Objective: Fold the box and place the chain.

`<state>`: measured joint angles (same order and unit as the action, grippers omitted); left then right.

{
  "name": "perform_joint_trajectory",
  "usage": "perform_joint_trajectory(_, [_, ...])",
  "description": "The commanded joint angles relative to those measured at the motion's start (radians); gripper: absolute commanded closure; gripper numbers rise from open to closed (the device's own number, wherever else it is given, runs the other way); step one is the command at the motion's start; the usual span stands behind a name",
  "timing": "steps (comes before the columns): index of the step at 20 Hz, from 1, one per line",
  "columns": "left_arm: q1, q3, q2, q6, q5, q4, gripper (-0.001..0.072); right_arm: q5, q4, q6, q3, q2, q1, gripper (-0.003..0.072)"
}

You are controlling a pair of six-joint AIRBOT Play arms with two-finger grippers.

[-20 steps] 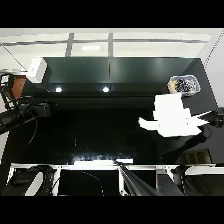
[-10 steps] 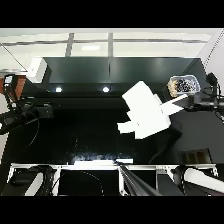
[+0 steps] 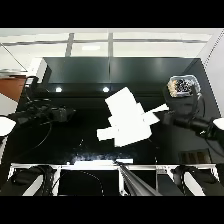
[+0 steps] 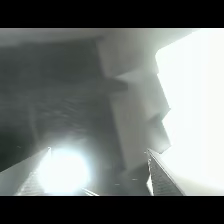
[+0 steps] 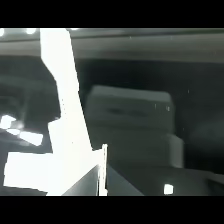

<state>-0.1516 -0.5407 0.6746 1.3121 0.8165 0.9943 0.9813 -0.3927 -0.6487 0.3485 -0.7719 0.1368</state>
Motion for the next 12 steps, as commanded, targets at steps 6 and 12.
perform_joint_trajectory(6, [-0.059,0.0,0.247,0.0,0.046,-0.246,0.0019,-0.377,0.06,0.006,-0.142,0.077,-0.374,0.0645])
perform_joint_trajectory(12, [-0.06,0.0,0.455,-0.125,0.207,-0.365,0.0018,-0.412,0.072,0.001,-0.142,0.077,-0.435,0.0645])
